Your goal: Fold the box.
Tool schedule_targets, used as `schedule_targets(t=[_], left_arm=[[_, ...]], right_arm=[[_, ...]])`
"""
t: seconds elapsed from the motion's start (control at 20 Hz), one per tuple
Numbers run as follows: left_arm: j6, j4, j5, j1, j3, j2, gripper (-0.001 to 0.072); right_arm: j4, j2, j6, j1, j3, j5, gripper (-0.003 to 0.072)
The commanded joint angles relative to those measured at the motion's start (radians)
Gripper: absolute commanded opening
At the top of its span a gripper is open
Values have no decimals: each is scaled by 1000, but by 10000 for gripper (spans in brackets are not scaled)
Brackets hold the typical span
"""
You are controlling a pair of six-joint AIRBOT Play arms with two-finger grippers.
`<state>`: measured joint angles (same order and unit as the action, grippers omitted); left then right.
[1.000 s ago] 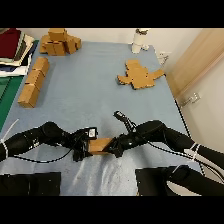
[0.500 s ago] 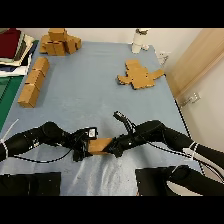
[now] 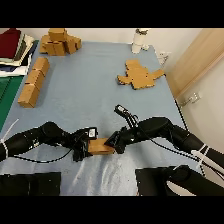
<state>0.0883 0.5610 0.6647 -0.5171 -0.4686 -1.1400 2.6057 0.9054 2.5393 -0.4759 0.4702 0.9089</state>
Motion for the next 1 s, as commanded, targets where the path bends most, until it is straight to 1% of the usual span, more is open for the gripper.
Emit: schedule_targets(t=[0.0,0.15,0.3,0.45,0.55,0.7,0.95], left_arm=[[0,0,0,0,0,-1,401],[0,0,0,0,0,-1,402],[0,0,0,0,0,-1,402],[0,0,0,0,0,-1,402],[0,0,-1,0,0,-1,401],[0,0,-2,0,0,-1,401],[0,-1,-3,0,0,-1,401]], right_arm=[[-182,-21,-11,0,25,-207,30],[-298,-19,-11,0,35,-374,29],[-326,-2,-70,0,48,-452,30],[-376,42,-204,0,70,-457,29],[-441,74,-313,0,90,-457,30],[-584,122,-499,0,132,-455,29],[-727,159,-700,1,193,-455,22]])
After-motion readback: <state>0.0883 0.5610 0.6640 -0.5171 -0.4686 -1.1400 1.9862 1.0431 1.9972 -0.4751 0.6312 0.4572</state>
